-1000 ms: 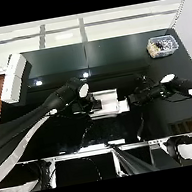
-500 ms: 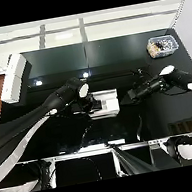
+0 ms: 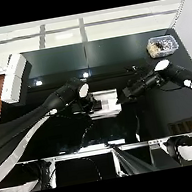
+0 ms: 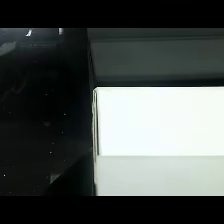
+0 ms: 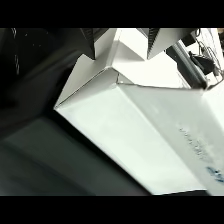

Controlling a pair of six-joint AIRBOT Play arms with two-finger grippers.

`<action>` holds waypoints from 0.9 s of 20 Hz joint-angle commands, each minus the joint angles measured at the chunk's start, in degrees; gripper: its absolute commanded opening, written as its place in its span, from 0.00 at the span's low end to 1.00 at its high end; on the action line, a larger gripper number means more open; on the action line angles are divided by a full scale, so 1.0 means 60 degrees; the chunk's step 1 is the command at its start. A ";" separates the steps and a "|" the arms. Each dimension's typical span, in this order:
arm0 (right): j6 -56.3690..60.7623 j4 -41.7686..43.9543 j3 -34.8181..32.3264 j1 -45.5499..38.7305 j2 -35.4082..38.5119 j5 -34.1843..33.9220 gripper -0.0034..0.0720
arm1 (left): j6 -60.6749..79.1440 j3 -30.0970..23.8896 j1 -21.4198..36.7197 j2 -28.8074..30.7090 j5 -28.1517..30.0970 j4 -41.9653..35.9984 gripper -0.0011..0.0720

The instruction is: Fold the box and place the chain.

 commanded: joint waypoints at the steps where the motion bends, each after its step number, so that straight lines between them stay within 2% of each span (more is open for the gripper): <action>1: 0.1038 -0.0594 0.0255 0.0357 0.0040 -0.0262 0.53 | 0.0004 0.0000 -0.0004 -0.0007 -0.0011 -0.0015 0.06; 6: 0.2667 -0.1763 0.0659 0.1752 0.0044 -0.1457 0.53 | 0.0004 0.0000 -0.0004 -0.0007 -0.0029 -0.0015 0.06; 8: 0.4127 -0.3155 0.0943 0.2586 0.0044 -0.2033 0.51 | 0.0004 0.0004 -0.0004 -0.0007 -0.0131 -0.0011 0.06; 9: 0.4714 -0.3883 0.1075 0.2922 0.0044 -0.2160 0.38 | 0.0004 0.0000 -0.0004 -0.0007 -0.0186 -0.0007 0.06; 10: 0.5304 -0.4732 0.1220 0.3286 0.0044 -0.2284 0.37 | 0.0007 0.0000 -0.0004 -0.0007 -0.0222 -0.0007 0.06; 13: 0.7322 -0.6870 0.1541 0.4138 0.0044 -0.2277 0.37 | 0.0004 0.0000 -0.0004 -0.0007 -0.0186 -0.0007 0.06; 18: 1.0211 -0.8721 0.1596 0.5213 0.0040 -0.2044 0.37 | 0.0000 0.0000 -0.0004 -0.0007 -0.0182 -0.0004 0.06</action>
